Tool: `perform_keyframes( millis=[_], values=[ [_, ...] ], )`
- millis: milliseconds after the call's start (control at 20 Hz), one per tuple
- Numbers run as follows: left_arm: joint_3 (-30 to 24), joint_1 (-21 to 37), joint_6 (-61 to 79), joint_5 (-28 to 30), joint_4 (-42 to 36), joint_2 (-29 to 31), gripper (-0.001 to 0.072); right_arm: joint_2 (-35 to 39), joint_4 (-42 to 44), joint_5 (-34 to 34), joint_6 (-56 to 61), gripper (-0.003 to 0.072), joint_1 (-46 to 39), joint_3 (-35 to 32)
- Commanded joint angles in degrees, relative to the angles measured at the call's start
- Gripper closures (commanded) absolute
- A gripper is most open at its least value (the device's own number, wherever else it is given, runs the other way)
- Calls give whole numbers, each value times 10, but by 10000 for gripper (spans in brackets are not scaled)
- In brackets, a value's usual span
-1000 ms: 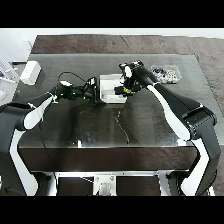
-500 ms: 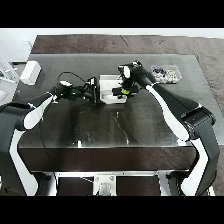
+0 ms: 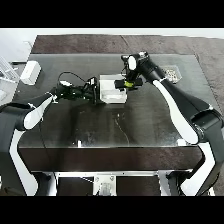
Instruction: Fold the box and place the chain.
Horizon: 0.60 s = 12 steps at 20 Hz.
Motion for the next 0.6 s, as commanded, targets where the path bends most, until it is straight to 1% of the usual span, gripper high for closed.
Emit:
perform_keyframes(
  millis=[0, 50, 150, 200, 250, 350, 400, 550],
  values=[
    [0, 0, 0, 0, 0, 0, 174, 51, -38, -6, -52, 208, -12, 3],
    [0, 0, 0, 0, 0, 0, 174, 65, -79, -6, -61, 208, -16, 3],
    [0, 0, 0, 0, 0, 0, 174, 77, -186, -11, -114, 207, -29, 3],
    [0, 0, 0, 0, 0, 0, 174, 78, -212, -20, -153, 206, -44, 3],
    [0, 0, 0, 0, 0, 0, 174, 78, -210, -30, -169, 206, -66, 3],
    [0, 0, 0, 0, 0, 0, 174, 78, -178, -56, -171, 205, -123, 3],
    [0, 0, 0, 0, 0, 0, 174, 78, -137, -76, -177, 189, -158, 3],
    [0, 0, 0, 0, 0, 0, 174, 76, 55, -153, -234, 179, -263, 2]
  ],
)
